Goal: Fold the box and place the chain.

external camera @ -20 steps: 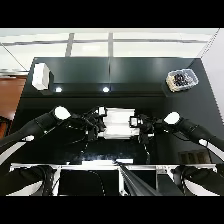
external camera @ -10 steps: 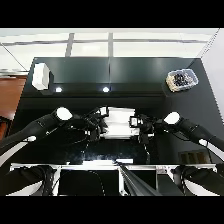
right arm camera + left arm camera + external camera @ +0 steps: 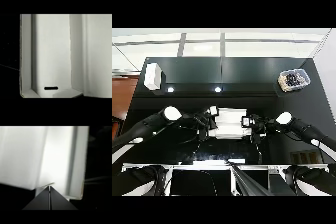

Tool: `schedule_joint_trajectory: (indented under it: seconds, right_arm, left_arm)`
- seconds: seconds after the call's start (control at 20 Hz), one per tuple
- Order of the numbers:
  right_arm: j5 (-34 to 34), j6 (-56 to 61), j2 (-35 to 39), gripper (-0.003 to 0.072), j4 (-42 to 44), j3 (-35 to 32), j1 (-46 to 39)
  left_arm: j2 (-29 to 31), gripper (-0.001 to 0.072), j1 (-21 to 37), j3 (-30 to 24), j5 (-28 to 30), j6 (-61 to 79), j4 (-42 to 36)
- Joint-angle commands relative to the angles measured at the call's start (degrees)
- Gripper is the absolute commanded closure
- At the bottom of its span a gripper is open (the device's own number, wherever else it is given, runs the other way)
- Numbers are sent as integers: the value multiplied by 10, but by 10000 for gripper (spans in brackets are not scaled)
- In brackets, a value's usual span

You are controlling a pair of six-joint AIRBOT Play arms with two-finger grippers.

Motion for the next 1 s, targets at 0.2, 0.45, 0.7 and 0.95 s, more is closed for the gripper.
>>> schedule_joint_trajectory:
  seconds: [0.2, 0.45, 0.7, 0.95]
  right_arm:
    - [0, 0, 0, 505, 0, 0, 0]
    - [0, 0, 0, 505, 0, 0, 1]
    - [0, 0, 0, 505, -2, 0, 2]
    - [0, 0, 0, 505, -2, 0, 2]
  left_arm:
    - [185, 681, 152, 1, -95, -173, 101]
    - [167, 679, 283, -31, -100, -728, 202]
    - [21, 680, 301, -58, -204, -675, 52]
    - [-88, 680, 213, -58, -152, -631, -31]
